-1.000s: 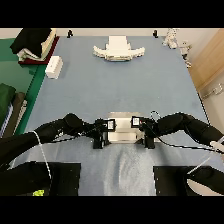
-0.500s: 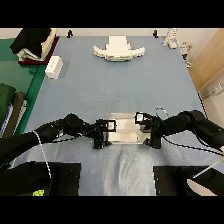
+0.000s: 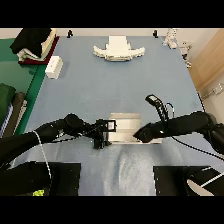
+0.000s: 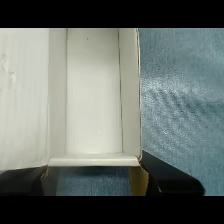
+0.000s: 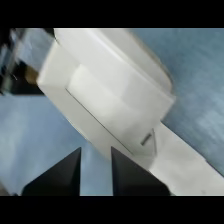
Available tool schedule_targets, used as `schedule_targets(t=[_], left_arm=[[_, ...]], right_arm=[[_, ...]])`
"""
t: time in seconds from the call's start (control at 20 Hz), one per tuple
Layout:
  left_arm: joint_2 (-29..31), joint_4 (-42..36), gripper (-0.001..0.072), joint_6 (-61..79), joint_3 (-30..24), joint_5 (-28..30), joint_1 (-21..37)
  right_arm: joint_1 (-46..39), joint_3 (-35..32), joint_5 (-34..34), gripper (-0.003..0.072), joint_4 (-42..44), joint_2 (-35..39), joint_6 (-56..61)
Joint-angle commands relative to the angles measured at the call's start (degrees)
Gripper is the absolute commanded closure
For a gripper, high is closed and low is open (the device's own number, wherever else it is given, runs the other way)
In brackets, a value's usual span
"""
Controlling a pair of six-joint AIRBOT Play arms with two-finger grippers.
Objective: Fold the box.
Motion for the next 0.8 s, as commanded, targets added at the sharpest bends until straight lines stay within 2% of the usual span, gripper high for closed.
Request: schedule_targets(t=[0.0, 0.15, 0.4, 0.55, 0.75], left_arm=[[0.0, 0.0, 0.0249, 0.0, 0.0, 0.1, 0.0], [0.0, 0.0, 0.0249, 0.0, 0.0, 0.1, 0.0], [0.0, 0.0, 0.0249, 0.0, 0.0, 0.1, 0.0], [0.0, 0.0, 0.0249, 0.0, 0.0, 0.0, 0.0], [0.0, 0.0, 0.0249, 0.0, 0.0, 0.0, 0.0]], right_arm=[[3.9, 0.0, 20.8, 0.0537, 11.8, -5.1, 10.2], [3.8, 3.6, 23.8, 0.0537, 9.6, -12.6, 10.2], [3.6, 5.4, 22.6, 0.0537, 8.8, -24.5, 10.2], [3.6, 5.4, 21.1, 0.0536, 8.8, -27.0, 9.2], [3.6, 6.4, 21.1, 0.0536, 8.5, -25.9, 7.1]])
